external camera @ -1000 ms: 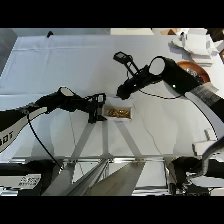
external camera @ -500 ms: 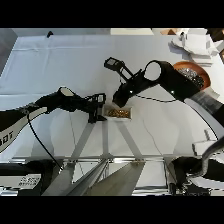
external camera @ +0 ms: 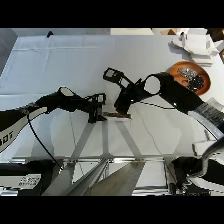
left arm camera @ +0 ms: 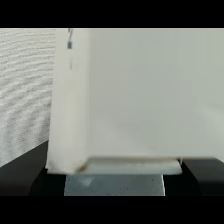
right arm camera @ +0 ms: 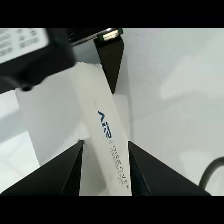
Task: Fold the box and place the chain.
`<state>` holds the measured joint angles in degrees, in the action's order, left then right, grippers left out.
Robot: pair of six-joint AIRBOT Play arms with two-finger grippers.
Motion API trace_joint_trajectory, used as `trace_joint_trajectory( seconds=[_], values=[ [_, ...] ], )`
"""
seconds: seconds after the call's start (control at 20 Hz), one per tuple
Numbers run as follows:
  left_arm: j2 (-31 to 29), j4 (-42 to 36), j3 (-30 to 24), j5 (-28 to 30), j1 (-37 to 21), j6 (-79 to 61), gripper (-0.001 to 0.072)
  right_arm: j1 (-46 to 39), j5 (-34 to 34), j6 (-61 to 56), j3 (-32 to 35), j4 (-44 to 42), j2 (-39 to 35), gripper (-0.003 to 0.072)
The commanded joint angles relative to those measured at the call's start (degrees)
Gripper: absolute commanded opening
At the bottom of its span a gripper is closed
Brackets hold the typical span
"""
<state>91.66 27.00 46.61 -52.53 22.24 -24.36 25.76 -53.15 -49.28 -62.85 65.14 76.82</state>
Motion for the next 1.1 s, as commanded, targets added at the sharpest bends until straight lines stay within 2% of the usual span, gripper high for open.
trace_joint_trajectory(
  seconds=[0.0,0.15,0.4,0.7,0.95,1.0,1.05],
  values=[
    [0.04,0.00,0.00,0.02,0.00,-0.02,0.0227,1.27,2.32,6.91,0.85,0.55,-0.31,0.0317],
    [0.04,0.02,0.00,0.02,0.00,-0.02,0.0227,2.67,3.02,11.30,1.75,0.48,-0.59,0.0348],
    [0.04,0.00,0.00,0.02,0.00,-0.02,0.0227,3.82,4.63,12.37,2.56,0.44,-1.66,0.0347],
    [0.04,0.00,0.00,0.00,0.00,-0.02,0.0227,4.94,14.38,14.64,10.60,0.48,-4.90,0.0347],
    [0.04,0.00,0.00,0.02,0.00,-0.02,0.0227,4.94,15.69,14.67,11.02,0.61,-5.29,0.0327],
    [0.04,0.00,0.00,0.02,0.00,-0.02,0.0227,4.94,15.85,14.67,11.02,0.61,-5.29,0.0277],
    [0.04,0.00,0.00,0.02,0.00,-0.02,0.0227,4.94,16.17,14.67,11.02,0.61,-5.29,0.0271]
  ],
)
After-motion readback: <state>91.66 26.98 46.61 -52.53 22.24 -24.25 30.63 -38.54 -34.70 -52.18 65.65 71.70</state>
